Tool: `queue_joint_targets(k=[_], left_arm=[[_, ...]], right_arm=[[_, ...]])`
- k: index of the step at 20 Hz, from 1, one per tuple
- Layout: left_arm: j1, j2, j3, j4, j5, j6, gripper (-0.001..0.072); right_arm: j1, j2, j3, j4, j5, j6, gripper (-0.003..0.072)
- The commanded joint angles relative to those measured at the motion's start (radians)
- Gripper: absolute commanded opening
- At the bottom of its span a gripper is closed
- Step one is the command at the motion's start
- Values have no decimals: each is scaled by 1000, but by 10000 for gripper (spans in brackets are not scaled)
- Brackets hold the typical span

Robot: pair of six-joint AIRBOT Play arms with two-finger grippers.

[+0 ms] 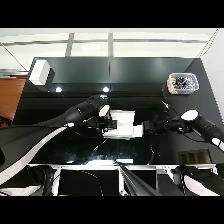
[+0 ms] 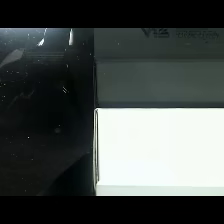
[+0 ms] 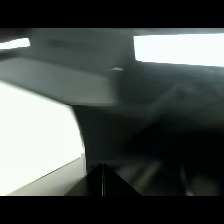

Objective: Fold the box and place the chain.

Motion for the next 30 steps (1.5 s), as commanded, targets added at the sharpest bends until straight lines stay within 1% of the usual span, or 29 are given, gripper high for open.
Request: queue_joint_targets(k=[1, 2, 3, 4, 5, 11, 16, 19, 23, 28, 30], left_arm=[[1, 0, 1, 0, 1, 0, 26], [1, 0, 1, 0, 1, 0, 27], [1, 0, 1, 0, 1, 0, 27], [0, 0, 1, 0, 1, 0, 27], [1, 0, 1, 0, 1, 0, 27], [1, 0, 1, 0, 0, 0, 27], [1, 0, 1, 0, 0, 0, 27], [1, 0, 1, 0, 0, 0, 27], [1, 0, 1, 0, 0, 0, 27], [1, 0, 1, 0, 0, 0, 27], [1, 0, 1, 0, 1, 0, 27]], right_arm=[[2, -11, 89, 66, 126, -89, 23], [2, -11, 115, 66, 133, -85, 172], [2, -11, 135, 66, 139, -73, 390], [2, -11, 149, 66, 142, -70, 581], [3, -11, 159, 66, 147, -69, 598], [42, -11, 160, 58, 161, -14, 597], [96, -11, 160, -54, 145, 63, 596], [101, -11, 160, -62, 130, 80, 596], [179, -11, 160, -91, 52, 138, 596], [298, -11, 161, -96, -100, 247, 596], [335, -11, 168, -164, -150, 344, 595]])
